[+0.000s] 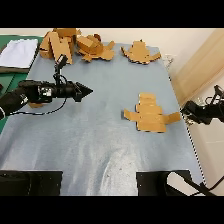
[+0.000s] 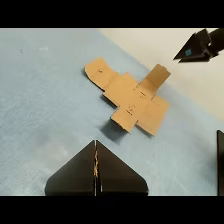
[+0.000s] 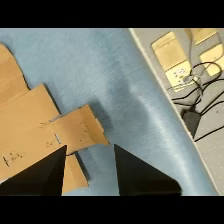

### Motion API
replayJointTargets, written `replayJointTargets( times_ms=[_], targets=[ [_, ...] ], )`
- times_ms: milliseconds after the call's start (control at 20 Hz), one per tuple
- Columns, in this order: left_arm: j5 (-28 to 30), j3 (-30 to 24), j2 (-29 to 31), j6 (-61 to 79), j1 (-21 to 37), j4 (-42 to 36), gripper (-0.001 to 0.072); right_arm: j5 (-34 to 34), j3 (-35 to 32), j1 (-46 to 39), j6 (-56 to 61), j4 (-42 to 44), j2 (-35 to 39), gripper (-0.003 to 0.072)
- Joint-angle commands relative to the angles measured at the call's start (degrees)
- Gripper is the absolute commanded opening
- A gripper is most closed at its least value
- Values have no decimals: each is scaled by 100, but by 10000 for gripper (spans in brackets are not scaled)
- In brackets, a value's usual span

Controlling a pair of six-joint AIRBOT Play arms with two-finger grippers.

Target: Fold the box.

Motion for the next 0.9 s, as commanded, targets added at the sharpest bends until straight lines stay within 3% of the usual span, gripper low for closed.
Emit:
replayJointTargets(
  times_ms=[0, 200, 400, 500, 700, 750, 800, 850],
  targets=[
    [4, 2, 2, 7, 4, -87, 13, -98, -76, -92, -490, 229, -374, 490],
    [0, 0, 0, 2, 0, -90, 12, -162, -79, -92, -634, 389, -798, 490],
    [-96, 0, 0, 0, -2, -85, 13, -160, -79, -92, -1064, 1126, -1220, 485],
    [-42, 2, 0, -4, 0, -90, 13, -160, -83, -28, -1250, 1235, -1394, 414],
    [2, 0, 0, -479, -2, -81, 13, -160, -83, 264, -1443, 1276, -1799, 413],
    [-9, 0, 0, -516, -2, -81, 13, -184, -81, 361, -1484, 1285, -1882, 390],
    [-4, 0, 0, -595, -2, -83, 13, -190, -81, 448, -1628, 1327, -1923, 269],
    [-9, 0, 0, -654, 0, -85, 13, -184, -76, 527, -1794, 1388, -1928, 215]
  ],
)
